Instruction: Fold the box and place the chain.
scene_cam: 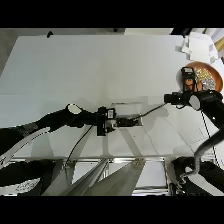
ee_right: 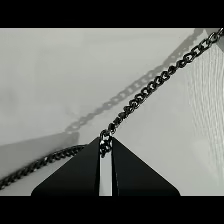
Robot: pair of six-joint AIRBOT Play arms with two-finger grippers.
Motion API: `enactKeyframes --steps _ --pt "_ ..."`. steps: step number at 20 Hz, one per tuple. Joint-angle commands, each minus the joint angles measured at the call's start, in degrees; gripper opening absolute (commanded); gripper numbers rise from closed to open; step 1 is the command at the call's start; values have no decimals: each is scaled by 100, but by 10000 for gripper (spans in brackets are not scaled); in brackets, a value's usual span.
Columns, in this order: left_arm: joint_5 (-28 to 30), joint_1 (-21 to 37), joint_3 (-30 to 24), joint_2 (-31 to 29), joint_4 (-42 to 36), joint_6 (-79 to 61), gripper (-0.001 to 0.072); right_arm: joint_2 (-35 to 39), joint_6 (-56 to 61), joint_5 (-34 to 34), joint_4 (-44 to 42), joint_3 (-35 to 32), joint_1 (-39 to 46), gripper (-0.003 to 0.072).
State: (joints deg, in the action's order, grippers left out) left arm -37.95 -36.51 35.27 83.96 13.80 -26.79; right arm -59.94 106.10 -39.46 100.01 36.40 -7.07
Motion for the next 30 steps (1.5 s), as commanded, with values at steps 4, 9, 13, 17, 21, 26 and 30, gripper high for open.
enactKeyframes --steps 4,9,13,17,21,26,30 --pt "0 -2 4 0 2 0 69 933 -116 -315 -136 2 -841 21" --pt "0 -2 4 0 2 0 69 1794 -96 -730 -214 2 -1537 21" --pt "0 -2 4 0 2 0 69 2494 -96 -992 -516 2 -2083 21" --pt "0 -2 4 0 2 0 69 2931 -98 -1064 -914 2 -2634 21" --pt "0 -2 4 0 2 0 69 3016 -98 -1008 -1182 2 -3115 21" --pt "0 -2 4 0 2 0 69 3016 -103 -63 -1609 2 -3477 21" --pt "0 -2 4 0 2 0 69 3016 -120 487 -2057 2 -3512 21"
